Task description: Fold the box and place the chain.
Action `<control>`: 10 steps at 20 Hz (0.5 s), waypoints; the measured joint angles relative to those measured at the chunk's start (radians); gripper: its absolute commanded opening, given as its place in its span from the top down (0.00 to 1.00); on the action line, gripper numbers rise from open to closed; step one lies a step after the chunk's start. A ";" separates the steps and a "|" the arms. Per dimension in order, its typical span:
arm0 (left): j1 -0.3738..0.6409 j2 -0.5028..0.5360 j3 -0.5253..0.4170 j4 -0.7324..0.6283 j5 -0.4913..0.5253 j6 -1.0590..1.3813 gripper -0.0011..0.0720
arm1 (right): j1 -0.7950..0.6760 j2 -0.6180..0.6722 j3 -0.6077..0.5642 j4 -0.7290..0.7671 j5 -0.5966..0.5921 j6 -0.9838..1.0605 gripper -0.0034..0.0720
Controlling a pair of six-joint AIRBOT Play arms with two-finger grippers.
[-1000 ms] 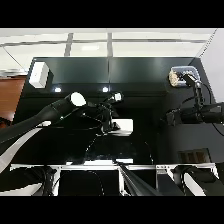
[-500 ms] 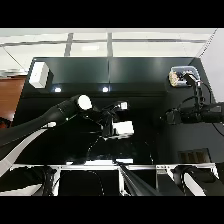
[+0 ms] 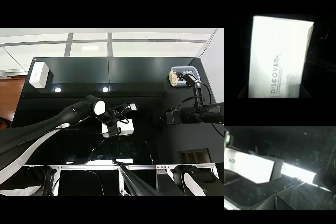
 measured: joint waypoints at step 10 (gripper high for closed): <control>0.424 0.200 0.084 0.311 -0.290 -0.364 0.45 | 0.000 0.000 0.000 0.001 0.003 0.003 0.93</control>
